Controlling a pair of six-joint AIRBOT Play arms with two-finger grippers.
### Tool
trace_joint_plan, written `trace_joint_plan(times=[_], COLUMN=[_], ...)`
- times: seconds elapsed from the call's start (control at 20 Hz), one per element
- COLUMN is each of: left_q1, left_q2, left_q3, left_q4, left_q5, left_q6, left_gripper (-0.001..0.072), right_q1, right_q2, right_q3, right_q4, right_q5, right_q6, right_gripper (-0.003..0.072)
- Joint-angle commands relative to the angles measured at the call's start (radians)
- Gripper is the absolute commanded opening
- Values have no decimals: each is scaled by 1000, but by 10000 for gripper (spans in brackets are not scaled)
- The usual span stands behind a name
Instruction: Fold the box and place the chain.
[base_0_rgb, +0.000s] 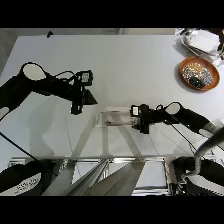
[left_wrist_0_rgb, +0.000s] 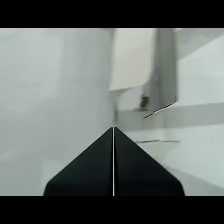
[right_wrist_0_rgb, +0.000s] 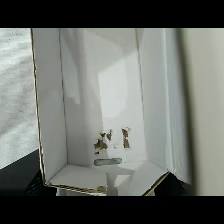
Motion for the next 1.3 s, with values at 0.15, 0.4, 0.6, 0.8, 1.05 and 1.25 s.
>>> trace_joint_plan(times=[0.15, 0.4, 0.6, 0.8, 1.05, 1.25], left_q1=[-196, -233, -230, -230, -232, -230], left_q2=[-27, -111, -176, -256, -276, -265], left_q3=[-44, -45, -45, -45, -45, -45], left_q4=[-14, -143, -158, -157, -156, -152], left_q5=[-62, 285, 528, 530, 502, 469], left_q6=[-84, -142, -307, -383, -382, -375], left_gripper=[2, 1, 1, 1, 1, 1], right_q1=[0, 0, 0, 0, 0, 0], right_q2=[0, 0, 0, 0, 0, 0], right_q3=[0, 0, 0, 0, 0, 0], right_q4=[0, 0, 0, 0, 0, 0], right_q5=[1, 1, 1, 0, 1, 1], right_q6=[-1, 0, -1, 0, 0, 0], right_gripper=[298, 298, 298, 298, 298, 298])
